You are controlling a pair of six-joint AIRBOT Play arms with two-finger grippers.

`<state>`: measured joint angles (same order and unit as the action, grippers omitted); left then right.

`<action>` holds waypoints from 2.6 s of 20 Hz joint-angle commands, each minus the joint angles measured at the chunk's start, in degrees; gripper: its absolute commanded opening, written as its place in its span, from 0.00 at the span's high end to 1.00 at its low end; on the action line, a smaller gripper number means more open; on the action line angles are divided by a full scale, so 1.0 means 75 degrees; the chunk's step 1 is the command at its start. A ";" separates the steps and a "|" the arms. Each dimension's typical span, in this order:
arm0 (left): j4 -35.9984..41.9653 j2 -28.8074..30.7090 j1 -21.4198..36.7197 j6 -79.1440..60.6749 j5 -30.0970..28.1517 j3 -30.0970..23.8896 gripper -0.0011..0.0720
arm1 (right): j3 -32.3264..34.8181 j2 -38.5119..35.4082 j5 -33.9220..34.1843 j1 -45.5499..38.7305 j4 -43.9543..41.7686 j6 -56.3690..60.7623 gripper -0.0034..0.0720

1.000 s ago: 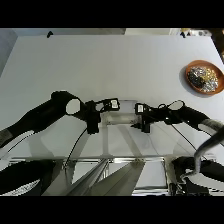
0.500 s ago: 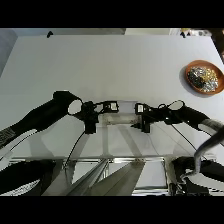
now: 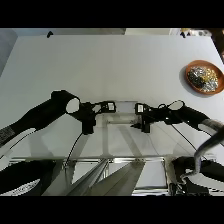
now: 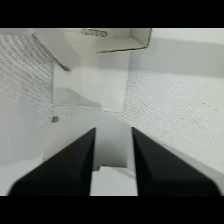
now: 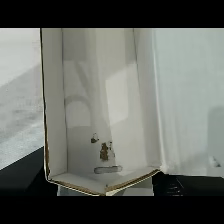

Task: Fold the box and place the chain.

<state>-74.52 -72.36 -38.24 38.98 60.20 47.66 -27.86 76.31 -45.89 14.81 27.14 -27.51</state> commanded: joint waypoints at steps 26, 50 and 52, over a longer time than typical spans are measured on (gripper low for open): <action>0.3311 -0.0490 0.0600 -0.5193 -0.2101 -0.0749 0.72 | 0.0000 -0.0003 0.0003 0.0000 0.0000 0.0000 0.42; 0.4354 -0.0726 0.0131 -0.4762 -0.2757 -0.0749 0.55 | 0.0000 -0.0003 0.0003 0.0000 0.0000 0.0000 0.42; 0.4348 -0.0758 0.0134 -0.4351 -0.2702 -0.0749 0.37 | 0.0000 -0.0003 0.0003 0.0000 0.0000 0.0000 0.42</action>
<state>-41.87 -77.52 -37.17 2.83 38.89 42.06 -27.86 76.31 -45.84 14.81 27.16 -27.53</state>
